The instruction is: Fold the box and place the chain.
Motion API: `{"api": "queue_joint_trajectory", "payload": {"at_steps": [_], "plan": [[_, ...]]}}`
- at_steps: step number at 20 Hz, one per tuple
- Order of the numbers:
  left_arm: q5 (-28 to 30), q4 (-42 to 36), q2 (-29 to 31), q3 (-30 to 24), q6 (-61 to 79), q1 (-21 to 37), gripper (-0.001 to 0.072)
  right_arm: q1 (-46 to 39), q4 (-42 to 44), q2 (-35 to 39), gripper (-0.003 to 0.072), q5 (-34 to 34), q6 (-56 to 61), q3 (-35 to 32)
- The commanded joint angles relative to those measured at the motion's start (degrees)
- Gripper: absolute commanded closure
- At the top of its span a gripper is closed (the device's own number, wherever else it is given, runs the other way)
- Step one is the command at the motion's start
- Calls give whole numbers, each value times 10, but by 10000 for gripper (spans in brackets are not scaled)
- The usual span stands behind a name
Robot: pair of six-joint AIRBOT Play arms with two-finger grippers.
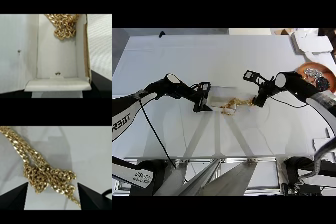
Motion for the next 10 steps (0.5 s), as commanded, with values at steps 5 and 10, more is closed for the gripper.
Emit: {"api": "queue_joint_trajectory", "payload": {"at_steps": [5,10], "plan": [[0,0,0,0,0,0,377,-1,30,-49,69,-20,15,0],[0,0,0,0,0,0,377,19,33,-54,670,9,42,0]]}}
